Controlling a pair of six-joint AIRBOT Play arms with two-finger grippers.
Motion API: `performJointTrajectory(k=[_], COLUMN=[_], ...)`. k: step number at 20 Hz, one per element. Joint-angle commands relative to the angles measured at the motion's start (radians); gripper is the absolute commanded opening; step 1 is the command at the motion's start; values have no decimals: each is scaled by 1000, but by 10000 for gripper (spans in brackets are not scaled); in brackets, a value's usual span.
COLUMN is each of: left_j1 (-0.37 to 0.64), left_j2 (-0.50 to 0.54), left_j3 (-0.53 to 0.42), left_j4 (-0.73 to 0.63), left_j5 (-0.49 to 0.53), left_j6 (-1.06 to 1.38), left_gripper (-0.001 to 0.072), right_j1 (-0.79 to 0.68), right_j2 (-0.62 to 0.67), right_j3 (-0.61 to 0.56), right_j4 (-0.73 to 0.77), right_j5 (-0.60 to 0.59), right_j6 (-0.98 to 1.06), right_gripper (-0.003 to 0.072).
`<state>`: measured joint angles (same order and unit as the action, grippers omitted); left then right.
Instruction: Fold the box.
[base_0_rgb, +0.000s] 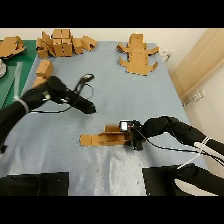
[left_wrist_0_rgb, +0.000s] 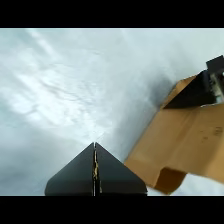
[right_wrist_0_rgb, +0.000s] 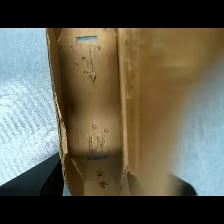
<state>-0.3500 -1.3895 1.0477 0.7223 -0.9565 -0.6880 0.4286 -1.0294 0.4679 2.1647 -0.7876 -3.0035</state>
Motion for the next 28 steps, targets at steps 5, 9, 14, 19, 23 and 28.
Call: performJointTrajectory(k=[5,9,14,19,23,28], left_j1=[-27,-218,-299,-363,-376,-380], left_j2=[286,325,311,298,290,290], left_j3=[-302,-429,-437,-436,-436,-436], left_j4=[117,188,179,130,130,88], left_j5=[60,138,263,346,299,298], left_j6=[478,567,531,531,529,488], left_gripper=[8,319,539,540,540,540], right_j1=[0,0,0,0,0,0], right_j2=[0,0,0,0,0,0], right_j3=[0,0,0,0,0,0], right_j4=[0,1,1,2,1,2], right_j5=[1,0,0,0,0,1], right_j6=[0,0,0,0,0,0], right_gripper=[527,526,527,527,527,527])
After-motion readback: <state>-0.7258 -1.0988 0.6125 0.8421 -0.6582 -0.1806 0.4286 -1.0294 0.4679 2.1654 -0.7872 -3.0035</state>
